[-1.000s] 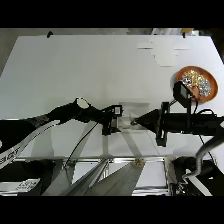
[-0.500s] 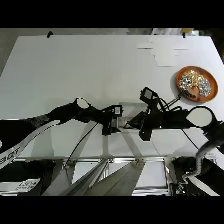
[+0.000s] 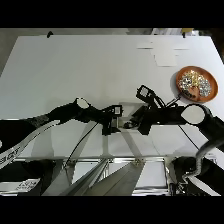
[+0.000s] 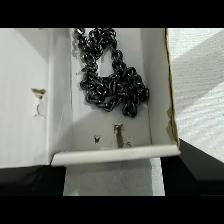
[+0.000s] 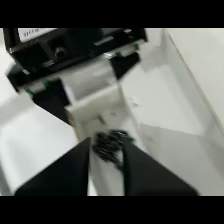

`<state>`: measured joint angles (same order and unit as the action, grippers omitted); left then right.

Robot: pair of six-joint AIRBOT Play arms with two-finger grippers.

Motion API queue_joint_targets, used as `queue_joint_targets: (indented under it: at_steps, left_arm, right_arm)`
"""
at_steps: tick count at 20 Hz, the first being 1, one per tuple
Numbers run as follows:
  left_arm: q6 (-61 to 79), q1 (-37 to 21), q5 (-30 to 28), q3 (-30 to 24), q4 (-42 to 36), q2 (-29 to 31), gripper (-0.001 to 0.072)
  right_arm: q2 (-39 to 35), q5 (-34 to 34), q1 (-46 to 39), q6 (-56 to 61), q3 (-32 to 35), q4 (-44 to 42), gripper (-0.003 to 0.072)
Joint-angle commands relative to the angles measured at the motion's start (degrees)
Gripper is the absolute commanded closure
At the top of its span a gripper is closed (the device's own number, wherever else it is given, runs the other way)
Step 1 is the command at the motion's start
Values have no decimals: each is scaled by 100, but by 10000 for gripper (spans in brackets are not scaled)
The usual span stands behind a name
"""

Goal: Fold the box and place the chain.

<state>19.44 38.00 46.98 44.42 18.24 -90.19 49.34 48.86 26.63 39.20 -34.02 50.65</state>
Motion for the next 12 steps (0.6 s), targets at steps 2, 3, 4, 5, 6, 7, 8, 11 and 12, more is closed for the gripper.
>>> queue_joint_targets:
  at_steps: [2,3,4,5,6,7,8,11,12]
  left_arm:
    - [0,-4,0,2,0,0,501]
    - [0,-4,0,2,0,0,501]
    - [0,-4,2,2,0,0,501]
    - [0,-4,0,2,0,0,501]
    - [0,-4,0,2,0,2,501]
    - [0,-4,2,2,0,0,501]
    - [0,-4,0,2,0,0,501]
    - [0,-4,0,2,0,2,501]
    - [0,-4,0,2,0,0,501]
  right_arm:
    - [-297,107,-310,328,-79,1244,554]
    - [-310,184,-514,326,-79,1244,640]
    - [-308,264,-695,321,-79,1248,671]
    - [-308,323,-876,319,-76,1261,671]
    - [-310,345,-1032,317,-76,1274,671]
    - [-310,350,-1169,317,-76,1270,671]
    - [-310,345,-1287,299,-76,1266,671]
    - [-308,341,-1528,-26,-72,1298,671]
    - [-299,337,-1585,-315,-66,1423,671]
